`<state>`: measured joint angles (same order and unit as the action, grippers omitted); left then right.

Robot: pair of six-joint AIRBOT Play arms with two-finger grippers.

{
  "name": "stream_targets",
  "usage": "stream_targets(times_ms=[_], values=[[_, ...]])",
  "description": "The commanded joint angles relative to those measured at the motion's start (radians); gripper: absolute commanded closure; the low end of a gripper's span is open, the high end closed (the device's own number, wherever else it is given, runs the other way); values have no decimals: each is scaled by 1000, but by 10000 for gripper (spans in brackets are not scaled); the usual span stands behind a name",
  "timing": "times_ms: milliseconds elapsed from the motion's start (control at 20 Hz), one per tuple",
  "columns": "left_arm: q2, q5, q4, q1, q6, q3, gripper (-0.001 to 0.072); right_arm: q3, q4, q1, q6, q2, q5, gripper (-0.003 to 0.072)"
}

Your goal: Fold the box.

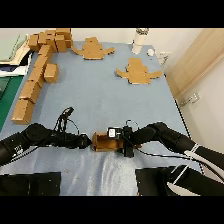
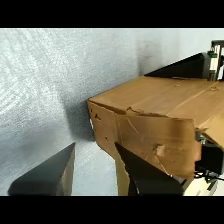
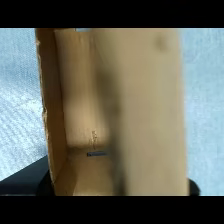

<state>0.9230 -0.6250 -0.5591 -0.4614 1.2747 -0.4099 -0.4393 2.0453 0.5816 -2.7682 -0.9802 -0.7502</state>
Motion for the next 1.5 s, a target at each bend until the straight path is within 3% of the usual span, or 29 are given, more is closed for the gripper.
stream_targets(times_ms=[0, 150, 350, 550, 800, 1100, 1150, 1200, 1250, 1450], values=[[0, 7, 7, 2, 0, -2, 358, 0, 0, 0, 0, 1, 0, 186], [0, -7, 7, 22, 11, -2, 357, 0, 0, 0, 0, 1, 0, 185], [0, -101, 18, 129, 18, -2, 329, 0, 0, 0, 0, 1, 0, 185], [0, -177, 185, 151, -154, -2, 328, 0, 0, 0, 0, 1, 0, 185], [57, -205, 216, 149, -187, -2, 328, 0, 0, 0, 0, 1, 0, 186], [74, -134, 236, 150, -185, -2, 328, 0, 0, 0, 0, 1, 0, 185], [74, -134, 240, 150, -187, -2, 316, 0, 0, 0, 0, 1, 0, 186], [74, -136, 240, 150, -190, -2, 113, 0, 0, 0, 0, 1, 0, 186], [74, -135, 241, 149, -193, -2, 32, 0, 0, 0, 0, 1, 0, 185], [74, -133, 241, 149, -204, -2, 37, 0, 0, 0, 0, 1, 0, 186]])
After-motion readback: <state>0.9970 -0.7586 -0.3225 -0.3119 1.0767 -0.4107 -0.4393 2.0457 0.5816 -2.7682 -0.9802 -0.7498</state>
